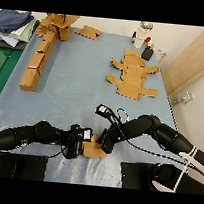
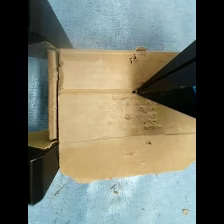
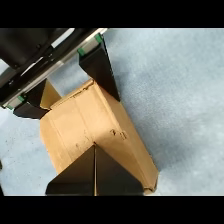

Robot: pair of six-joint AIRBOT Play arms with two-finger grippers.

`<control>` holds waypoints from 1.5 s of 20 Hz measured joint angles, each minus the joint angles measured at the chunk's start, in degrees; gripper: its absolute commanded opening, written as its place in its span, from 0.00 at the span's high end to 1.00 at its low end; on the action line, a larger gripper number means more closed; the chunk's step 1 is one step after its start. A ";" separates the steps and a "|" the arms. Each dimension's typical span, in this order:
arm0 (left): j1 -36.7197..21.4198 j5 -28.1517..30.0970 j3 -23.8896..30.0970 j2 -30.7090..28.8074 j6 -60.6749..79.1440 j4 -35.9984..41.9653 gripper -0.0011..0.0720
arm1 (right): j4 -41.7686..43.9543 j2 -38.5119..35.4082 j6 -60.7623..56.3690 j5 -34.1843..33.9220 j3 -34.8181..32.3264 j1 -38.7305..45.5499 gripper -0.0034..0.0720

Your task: Fold the box.

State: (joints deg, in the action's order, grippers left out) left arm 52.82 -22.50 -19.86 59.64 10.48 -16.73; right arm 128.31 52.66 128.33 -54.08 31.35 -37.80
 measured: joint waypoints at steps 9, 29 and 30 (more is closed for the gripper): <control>0.00 -0.22 0.00 0.00 0.02 -0.04 0.46 | -2.27 -1.64 -0.96 0.74 -0.42 -1.09 0.95; 0.00 -0.13 0.00 0.00 0.02 -0.02 0.46 | -21.75 -19.12 -0.92 10.69 -6.21 -16.87 0.28; 0.00 -0.13 0.00 0.00 0.02 -0.02 0.46 | -22.18 -18.23 -0.76 11.56 -6.40 -17.14 0.28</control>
